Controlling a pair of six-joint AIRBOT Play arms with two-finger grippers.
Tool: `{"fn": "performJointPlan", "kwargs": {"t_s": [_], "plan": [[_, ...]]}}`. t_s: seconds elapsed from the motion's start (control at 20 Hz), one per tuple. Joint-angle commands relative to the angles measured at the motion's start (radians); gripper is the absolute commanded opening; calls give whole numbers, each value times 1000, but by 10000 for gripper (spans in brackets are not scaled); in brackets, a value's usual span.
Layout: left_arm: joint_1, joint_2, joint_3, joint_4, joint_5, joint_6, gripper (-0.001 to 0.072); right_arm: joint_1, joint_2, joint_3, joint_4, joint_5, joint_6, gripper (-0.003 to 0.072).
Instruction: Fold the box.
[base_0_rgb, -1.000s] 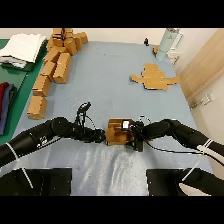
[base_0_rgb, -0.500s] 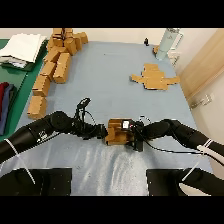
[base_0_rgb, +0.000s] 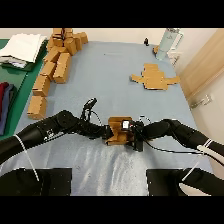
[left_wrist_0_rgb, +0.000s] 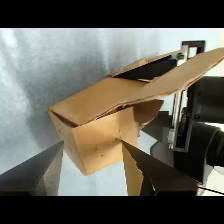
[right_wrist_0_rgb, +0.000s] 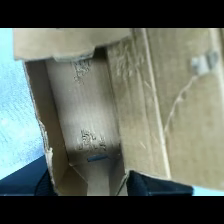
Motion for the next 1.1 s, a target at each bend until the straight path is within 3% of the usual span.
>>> {"fn": "performJointPlan", "kwargs": {"t_s": [0.0, 0.15, 0.35, 0.55, 0.65, 0.75, 0.95, 1.05], "plan": [[-4, -5, 6, 8, 28, -26, 561, 0, 0, 0, -1, 0, 0, 501], [-32, -7, 34, 238, 22, -305, 561, 0, 0, 0, -3, 0, 0, 501], [-144, -37, 101, 554, -18, -658, 561, 0, 0, 0, -3, 0, 0, 501], [-229, -150, 230, 728, -111, -836, 560, 0, 0, 0, -3, 0, 0, 501], [-254, -201, 301, 826, -206, -916, 561, 0, 0, 0, -3, 0, 0, 501], [-282, -246, 363, 874, -308, -940, 561, 0, 0, 0, -3, 0, 0, 501], [-324, -308, 452, 958, -340, -1033, 561, 0, 0, 0, -3, 0, 0, 501], [-333, -351, 492, 970, -405, -1041, 561, 0, 0, 0, -3, 0, 0, 501]]}}
